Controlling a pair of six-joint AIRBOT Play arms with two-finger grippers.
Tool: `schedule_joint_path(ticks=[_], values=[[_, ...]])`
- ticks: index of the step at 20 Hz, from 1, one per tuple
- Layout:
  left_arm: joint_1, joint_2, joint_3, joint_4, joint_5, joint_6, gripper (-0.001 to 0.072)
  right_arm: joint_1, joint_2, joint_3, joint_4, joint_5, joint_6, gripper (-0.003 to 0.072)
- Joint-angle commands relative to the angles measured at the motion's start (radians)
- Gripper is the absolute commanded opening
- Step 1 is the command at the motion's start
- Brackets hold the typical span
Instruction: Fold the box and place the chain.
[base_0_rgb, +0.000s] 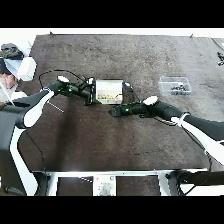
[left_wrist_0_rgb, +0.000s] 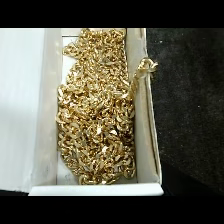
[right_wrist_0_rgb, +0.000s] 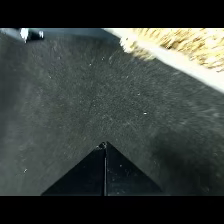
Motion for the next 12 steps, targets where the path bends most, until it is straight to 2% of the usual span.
schedule_joint_path(ticks=[1,4,12], values=[[0.000,0.000,0.000,0.000,0.000,0.000,0.0347,0.066,-0.046,-0.011,0.067,-0.188,-0.040,-0.0011],[0.000,0.000,0.000,0.000,0.000,0.000,0.0347,0.089,-0.073,0.009,0.135,-0.269,-0.093,-0.0012],[0.000,0.000,0.000,0.000,0.000,0.000,0.0347,0.092,-0.098,0.081,0.138,-0.350,-0.092,-0.0012]])
